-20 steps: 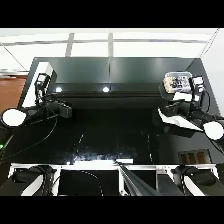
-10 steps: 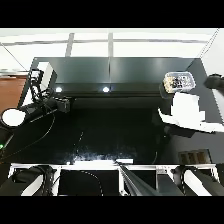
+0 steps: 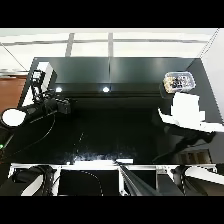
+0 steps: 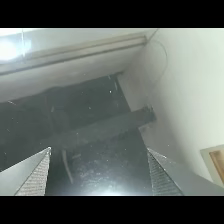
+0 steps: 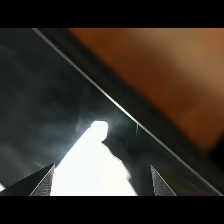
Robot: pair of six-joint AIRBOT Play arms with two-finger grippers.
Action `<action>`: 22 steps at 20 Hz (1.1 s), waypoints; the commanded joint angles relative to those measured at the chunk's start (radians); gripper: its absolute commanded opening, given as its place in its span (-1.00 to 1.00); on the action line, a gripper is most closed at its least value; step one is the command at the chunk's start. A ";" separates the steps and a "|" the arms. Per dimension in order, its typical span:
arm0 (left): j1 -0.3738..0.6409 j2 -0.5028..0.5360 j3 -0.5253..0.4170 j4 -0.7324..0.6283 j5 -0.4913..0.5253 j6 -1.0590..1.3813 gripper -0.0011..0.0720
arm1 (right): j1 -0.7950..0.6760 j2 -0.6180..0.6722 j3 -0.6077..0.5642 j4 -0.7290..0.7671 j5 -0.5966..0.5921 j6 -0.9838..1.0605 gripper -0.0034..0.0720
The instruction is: Fold the box and place the chain.
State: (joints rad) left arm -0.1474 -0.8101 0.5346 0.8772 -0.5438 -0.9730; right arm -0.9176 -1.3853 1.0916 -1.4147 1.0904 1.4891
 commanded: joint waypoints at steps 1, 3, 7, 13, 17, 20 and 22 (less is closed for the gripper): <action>-0.001 -0.001 0.000 0.000 -0.027 0.000 0.97 | -0.142 -0.076 0.027 0.137 0.203 -0.201 1.00; -0.001 -0.001 0.000 0.000 -0.039 0.000 0.97 | -0.188 -0.124 0.028 0.300 0.290 -0.361 1.00; -0.001 -0.001 0.000 -0.002 -0.079 0.000 0.97 | -0.202 -0.251 0.092 0.453 0.394 -0.484 1.00; -0.001 -0.001 0.000 -0.004 -0.090 0.000 0.97 | -0.203 -0.323 0.171 0.513 0.443 -0.555 0.74; -0.001 -0.001 0.000 -0.004 -0.091 0.000 0.97 | -0.202 -0.382 0.230 0.528 0.488 -0.571 0.45; -0.001 -0.001 0.000 -0.004 -0.090 0.000 0.97 | -0.202 -0.422 0.231 0.528 0.550 -0.600 0.45; -0.001 -0.001 0.000 -0.004 -0.090 -0.001 0.97 | -0.202 -0.435 0.233 0.528 0.545 -0.613 0.45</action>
